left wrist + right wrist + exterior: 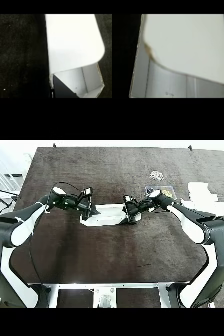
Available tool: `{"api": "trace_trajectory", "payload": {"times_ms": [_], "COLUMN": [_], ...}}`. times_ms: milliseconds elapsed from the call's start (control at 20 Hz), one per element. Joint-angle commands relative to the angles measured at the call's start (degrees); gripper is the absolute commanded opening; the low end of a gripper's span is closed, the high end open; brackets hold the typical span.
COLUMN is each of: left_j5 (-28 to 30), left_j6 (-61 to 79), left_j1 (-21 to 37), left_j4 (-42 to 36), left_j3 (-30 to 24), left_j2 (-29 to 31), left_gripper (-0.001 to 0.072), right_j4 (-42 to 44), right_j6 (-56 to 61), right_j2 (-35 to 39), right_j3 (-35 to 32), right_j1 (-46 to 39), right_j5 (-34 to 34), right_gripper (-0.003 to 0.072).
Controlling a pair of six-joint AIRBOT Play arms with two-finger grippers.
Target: Fold the box and place the chain.
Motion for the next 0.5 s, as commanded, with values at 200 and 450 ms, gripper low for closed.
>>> {"api": "trace_trajectory", "payload": {"times_ms": [200, 450], "left_j5": [0.02, 0.02], "left_j6": [0.00, 0.00], "left_j1": [0.00, 0.00], "left_j4": [0.02, 0.02], "left_j3": [0.00, 0.00], "left_j2": [0.04, 0.04], "left_gripper": [0.0021, 0.0022], "right_j4": [-1.07, -0.94], "right_j6": [0.48, 0.48], "right_j2": [-0.07, -0.07], "right_j3": [-0.17, -0.17], "right_j1": [0.11, 0.11], "right_j5": [-0.98, -1.01], "right_gripper": [0.0639, 0.0572]}}
